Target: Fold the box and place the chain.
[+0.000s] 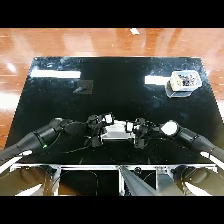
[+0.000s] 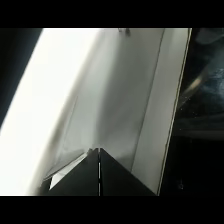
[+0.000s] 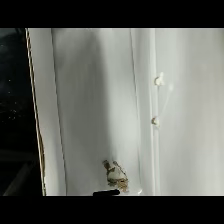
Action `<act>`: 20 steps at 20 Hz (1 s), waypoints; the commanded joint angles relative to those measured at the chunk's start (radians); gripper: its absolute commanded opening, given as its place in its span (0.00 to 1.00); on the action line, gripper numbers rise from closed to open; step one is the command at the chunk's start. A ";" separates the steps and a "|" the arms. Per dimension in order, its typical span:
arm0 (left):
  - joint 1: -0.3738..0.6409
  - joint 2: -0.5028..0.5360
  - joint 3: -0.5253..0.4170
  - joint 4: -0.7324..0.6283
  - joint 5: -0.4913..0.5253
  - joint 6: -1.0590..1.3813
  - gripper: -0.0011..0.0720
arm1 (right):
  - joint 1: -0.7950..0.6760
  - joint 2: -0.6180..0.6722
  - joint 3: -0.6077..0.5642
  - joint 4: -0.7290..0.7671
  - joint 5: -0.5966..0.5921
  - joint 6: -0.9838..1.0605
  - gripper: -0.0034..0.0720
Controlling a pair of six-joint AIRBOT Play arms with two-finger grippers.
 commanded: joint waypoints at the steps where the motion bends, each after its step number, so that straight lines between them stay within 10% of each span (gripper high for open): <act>1: 0.033 0.033 0.001 0.051 0.035 -0.085 0.04 | 0.001 0.000 0.000 -0.002 -0.001 0.000 0.71; 14: 0.306 0.204 -0.001 0.175 0.308 -0.351 0.04 | 0.001 0.000 0.000 -0.048 0.032 -0.015 0.71; 20: 0.255 0.225 0.000 -0.034 0.319 -0.260 0.04 | 0.001 0.000 0.000 -0.047 0.033 -0.015 0.71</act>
